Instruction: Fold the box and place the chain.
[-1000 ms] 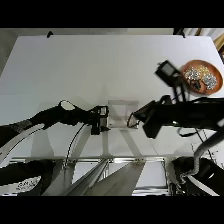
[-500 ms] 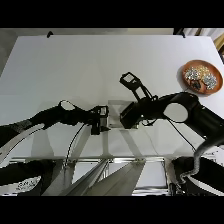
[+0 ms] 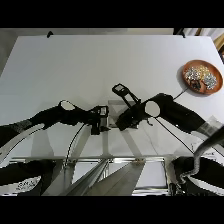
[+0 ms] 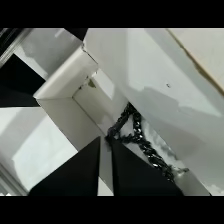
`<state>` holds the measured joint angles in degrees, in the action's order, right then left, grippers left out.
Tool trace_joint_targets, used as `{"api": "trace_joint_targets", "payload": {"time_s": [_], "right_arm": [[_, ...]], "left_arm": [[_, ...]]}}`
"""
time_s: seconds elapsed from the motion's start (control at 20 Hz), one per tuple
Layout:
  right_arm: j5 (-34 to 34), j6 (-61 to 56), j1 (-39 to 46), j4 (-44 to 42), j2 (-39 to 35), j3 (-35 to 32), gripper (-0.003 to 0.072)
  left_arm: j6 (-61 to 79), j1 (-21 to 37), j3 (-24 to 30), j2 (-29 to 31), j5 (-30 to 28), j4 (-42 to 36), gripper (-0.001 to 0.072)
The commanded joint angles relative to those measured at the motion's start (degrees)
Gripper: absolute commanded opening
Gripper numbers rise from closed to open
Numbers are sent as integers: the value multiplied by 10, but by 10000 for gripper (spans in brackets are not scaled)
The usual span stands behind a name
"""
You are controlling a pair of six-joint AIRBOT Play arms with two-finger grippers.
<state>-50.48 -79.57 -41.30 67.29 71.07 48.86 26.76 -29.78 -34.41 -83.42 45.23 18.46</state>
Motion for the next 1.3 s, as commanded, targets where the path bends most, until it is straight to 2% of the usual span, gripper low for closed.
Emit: {"api": "trace_joint_targets", "payload": {"time_s": [0.0,0.1,0.2,0.55,0.7,0.75,0.9,1.1,1.2,1.25], "right_arm": [[-12,-2,-4,-13,27,-1,143],[-15,-2,-3,-17,17,1,203],[-43,-11,-3,-9,-3,7,203],[-242,-112,61,155,-145,15,202],[-278,-121,77,206,-168,12,202],[-268,-121,89,206,-168,4,202],[-172,-114,123,220,-162,-49,202],[-82,-96,136,220,-105,-90,204],[-67,-68,135,218,-60,-91,314],[-55,-61,135,218,-38,-91,319]], "left_arm": [[0,0,0,0,0,0,140],[0,0,0,0,0,0,140],[0,0,0,0,0,0,140],[0,0,0,0,0,0,140],[0,0,0,0,0,0,140],[0,0,0,0,0,0,140],[0,0,0,0,0,0,140],[0,0,0,0,0,0,140],[0,0,0,0,0,0,140],[0,0,0,0,0,0,140]]}}
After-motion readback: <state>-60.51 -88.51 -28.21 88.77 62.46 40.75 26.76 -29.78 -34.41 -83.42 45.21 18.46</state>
